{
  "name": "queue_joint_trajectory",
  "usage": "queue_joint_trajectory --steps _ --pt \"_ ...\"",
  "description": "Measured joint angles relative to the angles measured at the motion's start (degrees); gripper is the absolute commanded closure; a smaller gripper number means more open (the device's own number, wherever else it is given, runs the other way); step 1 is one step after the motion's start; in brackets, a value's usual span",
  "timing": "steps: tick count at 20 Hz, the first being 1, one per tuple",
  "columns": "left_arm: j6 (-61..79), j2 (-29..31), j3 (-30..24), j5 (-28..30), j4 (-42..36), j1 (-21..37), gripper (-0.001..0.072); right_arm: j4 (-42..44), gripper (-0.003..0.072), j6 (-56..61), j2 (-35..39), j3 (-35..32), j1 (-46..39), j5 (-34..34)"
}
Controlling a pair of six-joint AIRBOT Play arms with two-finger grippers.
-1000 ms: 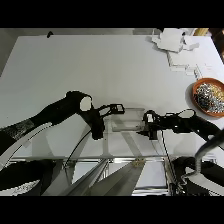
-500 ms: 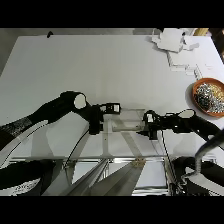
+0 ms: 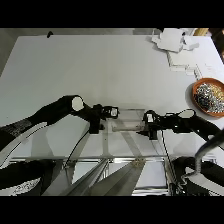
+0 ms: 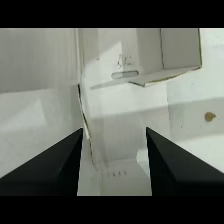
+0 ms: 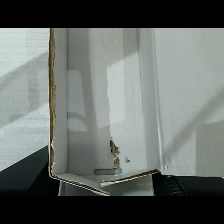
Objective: Fold the box and place the chain.
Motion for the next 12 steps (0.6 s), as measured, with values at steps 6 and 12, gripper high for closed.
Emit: queue_joint_trajectory --steps 6,12 --pt "1.7 0.0 -0.1 0.5 -1.5 -0.7 0.0380 0.0 0.0272 0.0 0.0 0.0 0.0 0.0" --pt "2.0 0.0 -0.1 0.5 -4.0 -1.9 0.0398 0.0 0.0272 0.0 0.0 0.0 0.0 0.0"
